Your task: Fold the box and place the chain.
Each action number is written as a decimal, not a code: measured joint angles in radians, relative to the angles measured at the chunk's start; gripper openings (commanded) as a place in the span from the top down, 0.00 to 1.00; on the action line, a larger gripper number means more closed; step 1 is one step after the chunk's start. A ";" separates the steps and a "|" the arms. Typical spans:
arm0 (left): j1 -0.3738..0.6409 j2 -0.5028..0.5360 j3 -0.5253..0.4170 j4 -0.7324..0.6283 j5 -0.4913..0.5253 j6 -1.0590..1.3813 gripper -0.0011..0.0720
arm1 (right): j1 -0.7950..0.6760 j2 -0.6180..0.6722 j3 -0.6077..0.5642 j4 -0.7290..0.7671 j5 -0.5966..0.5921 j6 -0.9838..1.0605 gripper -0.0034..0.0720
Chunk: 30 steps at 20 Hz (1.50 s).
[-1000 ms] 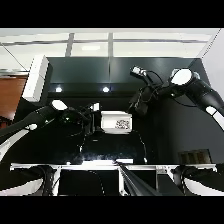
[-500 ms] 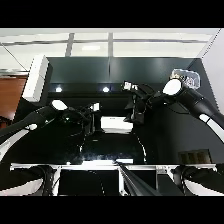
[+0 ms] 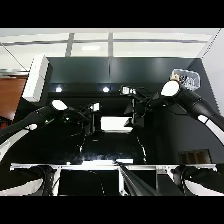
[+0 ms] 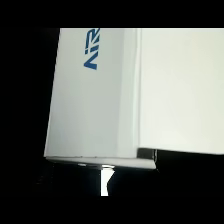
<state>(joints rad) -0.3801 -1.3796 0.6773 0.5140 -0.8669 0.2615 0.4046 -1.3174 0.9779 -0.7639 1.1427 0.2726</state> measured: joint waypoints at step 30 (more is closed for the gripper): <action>0.000 0.000 0.000 0.000 0.000 0.001 0.33 | 0.067 -0.048 -0.003 0.006 -0.033 0.015 0.01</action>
